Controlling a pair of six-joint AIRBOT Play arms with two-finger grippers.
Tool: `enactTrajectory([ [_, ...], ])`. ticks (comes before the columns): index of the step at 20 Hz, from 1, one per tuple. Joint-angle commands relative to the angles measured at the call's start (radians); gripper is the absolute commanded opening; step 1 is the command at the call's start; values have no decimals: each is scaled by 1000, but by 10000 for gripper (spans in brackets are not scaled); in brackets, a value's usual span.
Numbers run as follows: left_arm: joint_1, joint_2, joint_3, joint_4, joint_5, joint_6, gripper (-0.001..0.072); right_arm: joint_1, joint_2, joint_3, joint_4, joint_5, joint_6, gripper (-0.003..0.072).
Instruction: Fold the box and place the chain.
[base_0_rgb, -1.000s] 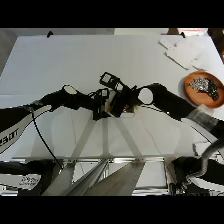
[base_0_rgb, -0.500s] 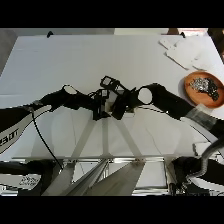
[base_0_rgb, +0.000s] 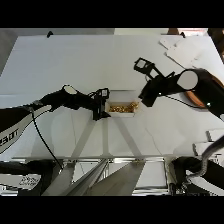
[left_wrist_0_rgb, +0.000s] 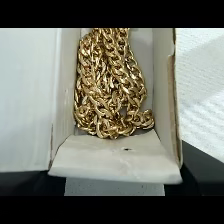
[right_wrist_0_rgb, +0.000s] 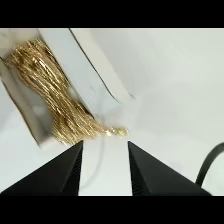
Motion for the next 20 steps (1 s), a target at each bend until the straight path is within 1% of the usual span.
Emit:
enactTrajectory([
  [1, 0, 0, 0, 0, 0, 0, 338, -142, -3, -50, 58, 39, -309, 382],
  [2, 0, 0, 0, 0, 0, 0, 338, -164, -21, -68, 98, 40, -463, 417],
  [4, 0, 0, 0, 0, 0, 0, 338, -177, -75, -83, 150, 42, -679, 417],
  [8, 0, 0, 0, 0, 0, 0, 338, -177, -210, -83, 291, 38, -891, 417],
  [11, 0, 0, 0, 0, 0, 0, 338, -174, -288, -83, 381, 35, -1009, 418],
  [14, 0, 0, 0, 0, 0, 0, 338, -174, -320, -83, 484, 17, -1091, 418],
  [18, 0, 0, 0, 0, 0, 0, 338, -174, -326, -83, 513, 26, -1101, 404],
  [19, 0, 0, 0, 0, 0, 0, 338, -174, -326, -83, 513, 35, -1101, 358],
  [20, 0, 0, 0, 0, 0, 0, 338, -174, -326, -83, 513, 47, -1101, 242],
])
